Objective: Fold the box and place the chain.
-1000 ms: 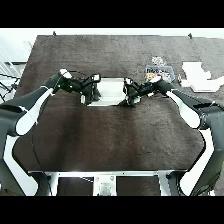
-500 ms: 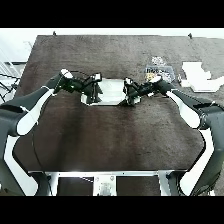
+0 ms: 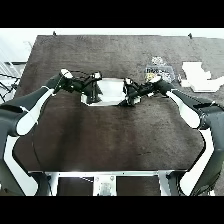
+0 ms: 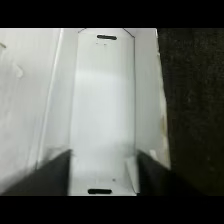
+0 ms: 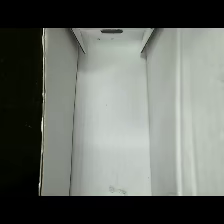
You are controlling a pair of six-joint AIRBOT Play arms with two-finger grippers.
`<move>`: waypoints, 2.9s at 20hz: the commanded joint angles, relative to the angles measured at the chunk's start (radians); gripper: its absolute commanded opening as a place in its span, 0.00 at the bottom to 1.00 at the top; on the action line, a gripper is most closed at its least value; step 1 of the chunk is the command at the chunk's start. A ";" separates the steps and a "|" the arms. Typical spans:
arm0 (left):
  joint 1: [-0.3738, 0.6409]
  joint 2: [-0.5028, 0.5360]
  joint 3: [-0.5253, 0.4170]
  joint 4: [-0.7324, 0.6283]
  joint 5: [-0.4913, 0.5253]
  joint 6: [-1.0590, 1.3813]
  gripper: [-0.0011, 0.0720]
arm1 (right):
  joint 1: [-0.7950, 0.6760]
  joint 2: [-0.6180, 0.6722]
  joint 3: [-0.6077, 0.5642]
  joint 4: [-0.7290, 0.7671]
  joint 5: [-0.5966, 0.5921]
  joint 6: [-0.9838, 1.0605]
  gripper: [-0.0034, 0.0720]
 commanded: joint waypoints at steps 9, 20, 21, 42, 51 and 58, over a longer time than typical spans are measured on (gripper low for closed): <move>0.072 0.034 0.010 0.039 -0.147 -0.031 0.04 | 0.001 0.000 0.000 0.000 -0.001 0.001 0.82; 0.246 0.215 -0.002 0.018 -0.158 -0.682 0.04 | 0.001 0.000 0.000 0.000 -0.001 0.001 0.82; 0.254 0.215 -0.010 0.019 -0.158 -0.749 0.04 | 0.001 0.000 0.000 0.000 -0.001 0.001 0.82; 0.283 0.301 -0.366 0.050 0.056 -1.196 0.04 | 0.001 0.000 0.000 0.001 -0.001 0.001 0.82; 0.222 0.218 -0.366 0.026 0.076 -1.189 0.04 | 0.001 0.000 0.000 0.000 -0.001 0.001 0.82; 0.156 0.160 -0.366 -0.078 0.130 -1.128 0.04 | 0.001 0.000 0.000 0.000 -0.001 0.001 0.82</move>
